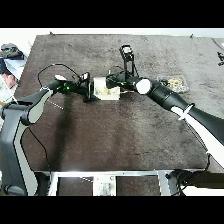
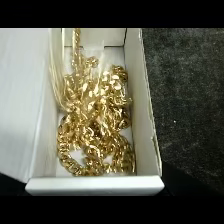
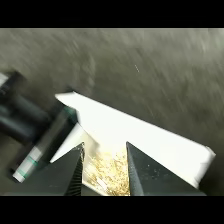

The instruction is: Fold the box and place the chain.

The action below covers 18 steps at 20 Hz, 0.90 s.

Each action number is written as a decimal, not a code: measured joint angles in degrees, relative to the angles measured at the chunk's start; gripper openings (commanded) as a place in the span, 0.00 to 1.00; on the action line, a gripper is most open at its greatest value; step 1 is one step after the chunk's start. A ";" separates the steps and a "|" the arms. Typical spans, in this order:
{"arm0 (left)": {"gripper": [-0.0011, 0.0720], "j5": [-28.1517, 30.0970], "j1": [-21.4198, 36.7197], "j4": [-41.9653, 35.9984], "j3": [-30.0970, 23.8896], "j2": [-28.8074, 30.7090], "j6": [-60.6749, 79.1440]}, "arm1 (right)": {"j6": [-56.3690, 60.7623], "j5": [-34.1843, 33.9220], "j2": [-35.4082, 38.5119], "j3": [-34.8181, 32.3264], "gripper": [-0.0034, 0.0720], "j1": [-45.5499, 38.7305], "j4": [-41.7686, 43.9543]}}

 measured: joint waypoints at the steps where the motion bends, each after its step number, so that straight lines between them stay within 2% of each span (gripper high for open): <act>1: 0.59 0.00 0.00 0.00 0.00 0.00 -0.02 | 0.35 2.19 0.35 -0.42 0.47 -1.46 -0.07; 6: 0.59 0.00 0.00 0.00 0.00 0.00 -0.02 | 1.53 8.48 6.78 -8.55 0.48 -12.20 -0.44; 7: 0.59 0.00 0.00 0.00 0.00 -0.02 0.00 | 2.19 8.96 7.89 -10.71 0.52 -14.71 -0.44; 8: 0.59 0.00 0.00 0.00 0.00 -0.02 -0.02 | 3.06 9.01 8.70 -12.92 0.67 -17.53 -0.46; 12: 0.59 0.00 0.00 0.00 0.00 0.00 0.00 | 6.93 6.60 8.13 -18.34 0.67 -25.40 0.00; 15: 0.59 0.00 0.02 0.00 0.00 -0.02 -0.02 | 8.24 1.68 4.74 -19.23 0.66 -26.75 2.56; 16: 0.59 0.00 0.02 0.00 0.00 0.00 0.00 | 8.50 0.13 3.37 -18.97 0.65 -26.67 3.17; 17: 0.59 0.00 0.00 0.00 0.00 0.00 0.00 | 8.85 -1.73 1.88 -18.45 0.54 -26.58 3.65; 18: 0.59 0.00 0.00 0.00 0.00 -0.02 0.00 | 9.42 -3.10 0.44 -17.81 0.55 -26.43 3.91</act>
